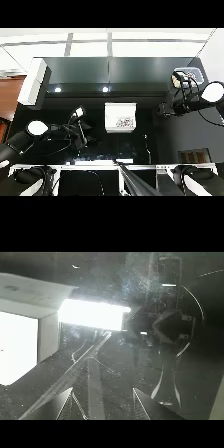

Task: Fold the box and place the chain.

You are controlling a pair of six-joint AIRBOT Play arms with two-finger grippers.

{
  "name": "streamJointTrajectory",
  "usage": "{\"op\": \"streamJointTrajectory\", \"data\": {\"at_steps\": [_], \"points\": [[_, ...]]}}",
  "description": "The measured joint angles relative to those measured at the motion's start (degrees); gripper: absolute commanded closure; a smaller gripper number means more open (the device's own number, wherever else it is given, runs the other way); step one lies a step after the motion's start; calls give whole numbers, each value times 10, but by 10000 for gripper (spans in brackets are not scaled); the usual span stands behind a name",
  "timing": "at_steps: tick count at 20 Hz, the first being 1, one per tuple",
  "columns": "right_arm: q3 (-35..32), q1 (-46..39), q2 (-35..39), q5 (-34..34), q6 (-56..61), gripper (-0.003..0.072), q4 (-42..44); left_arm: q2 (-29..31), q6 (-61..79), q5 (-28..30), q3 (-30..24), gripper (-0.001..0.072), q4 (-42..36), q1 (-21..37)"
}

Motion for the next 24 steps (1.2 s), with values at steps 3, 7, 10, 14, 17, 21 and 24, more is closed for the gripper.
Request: {"op": "streamJointTrajectory", "data": {"at_steps": [3,7,10,14,17,21,24], "points": [[0,0,0,0,7,235,2,-31,99,9,29,-6,16,-1],[0,0,0,-3,19,235,2,-129,220,-16,95,-8,-10,7],[0,0,0,-5,25,235,3,-190,266,-41,136,-7,-35,11],[0,0,0,-7,28,235,3,-239,291,-56,169,-9,-61,12],[0,0,0,-12,29,235,4,-255,296,-58,181,-9,-67,9],[0,0,0,-21,30,235,4,-265,295,-56,189,-9,-65,-1],[0,0,0,-27,30,235,4,-271,290,-51,197,-8,-64,-12]]}}
